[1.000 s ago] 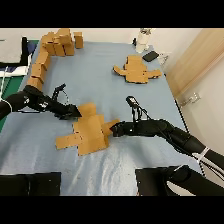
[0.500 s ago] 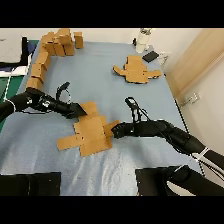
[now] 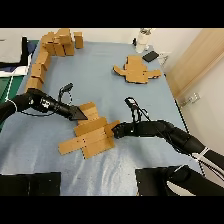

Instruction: Fold the box.

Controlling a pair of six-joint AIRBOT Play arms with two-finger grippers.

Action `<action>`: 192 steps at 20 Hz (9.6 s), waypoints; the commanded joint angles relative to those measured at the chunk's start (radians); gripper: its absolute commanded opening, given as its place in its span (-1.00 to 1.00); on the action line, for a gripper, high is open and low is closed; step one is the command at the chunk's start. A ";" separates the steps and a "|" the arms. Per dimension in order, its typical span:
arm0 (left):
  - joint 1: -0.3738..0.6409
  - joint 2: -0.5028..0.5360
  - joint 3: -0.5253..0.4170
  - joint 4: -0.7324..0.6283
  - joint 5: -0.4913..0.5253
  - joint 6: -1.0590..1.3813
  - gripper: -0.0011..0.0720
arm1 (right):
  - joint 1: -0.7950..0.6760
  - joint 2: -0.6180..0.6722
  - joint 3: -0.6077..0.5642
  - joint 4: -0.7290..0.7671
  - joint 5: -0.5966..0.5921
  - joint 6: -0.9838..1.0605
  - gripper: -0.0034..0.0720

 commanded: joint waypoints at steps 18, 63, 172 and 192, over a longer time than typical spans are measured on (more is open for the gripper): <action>-0.167 0.064 0.106 0.008 0.048 0.230 -0.94 | -0.269 0.000 0.128 -0.316 -0.003 0.217 0.16; -0.465 0.323 -0.195 0.136 0.617 0.676 -0.94 | -0.335 -0.044 0.217 -0.281 -0.050 0.244 -0.13; -0.422 0.261 -0.147 0.113 0.487 0.645 -0.93 | 0.721 0.059 0.039 -1.350 -0.235 0.645 1.00; -0.422 0.261 -0.147 0.113 0.487 0.645 -0.93 | 0.029 0.029 -0.004 -0.113 -0.144 -0.958 1.00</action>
